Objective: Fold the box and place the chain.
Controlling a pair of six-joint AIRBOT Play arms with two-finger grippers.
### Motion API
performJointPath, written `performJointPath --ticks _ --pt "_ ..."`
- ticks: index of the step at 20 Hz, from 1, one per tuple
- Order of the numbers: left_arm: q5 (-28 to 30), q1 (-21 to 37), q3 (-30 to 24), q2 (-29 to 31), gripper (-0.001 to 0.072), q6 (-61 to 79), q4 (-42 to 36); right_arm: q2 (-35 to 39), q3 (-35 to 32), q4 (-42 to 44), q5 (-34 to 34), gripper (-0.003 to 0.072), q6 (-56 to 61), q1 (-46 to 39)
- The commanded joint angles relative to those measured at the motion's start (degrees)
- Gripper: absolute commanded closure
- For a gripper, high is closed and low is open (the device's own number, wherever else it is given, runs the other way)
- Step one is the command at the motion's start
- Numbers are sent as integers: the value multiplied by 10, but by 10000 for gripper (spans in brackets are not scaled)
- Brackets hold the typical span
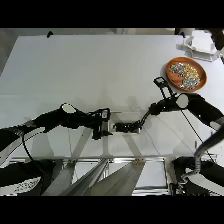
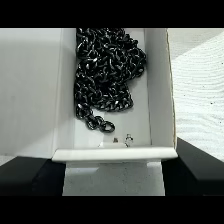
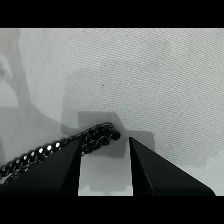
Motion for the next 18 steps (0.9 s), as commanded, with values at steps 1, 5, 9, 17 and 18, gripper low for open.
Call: performJointPath --ticks 1,5,9,17,18 --pt "0 0 0 0 577 0 0 -15 -2 1 4 395 0 1" --pt "0 0 0 0 577 0 0 -24 -2 1 6 508 0 1" --pt "0 0 0 0 577 0 0 -14 -2 1 15 674 0 1" --pt "0 0 0 0 577 0 0 140 -1 1 79 676 0 1" --pt "0 0 0 0 577 0 0 172 -1 2 92 677 -1 1"
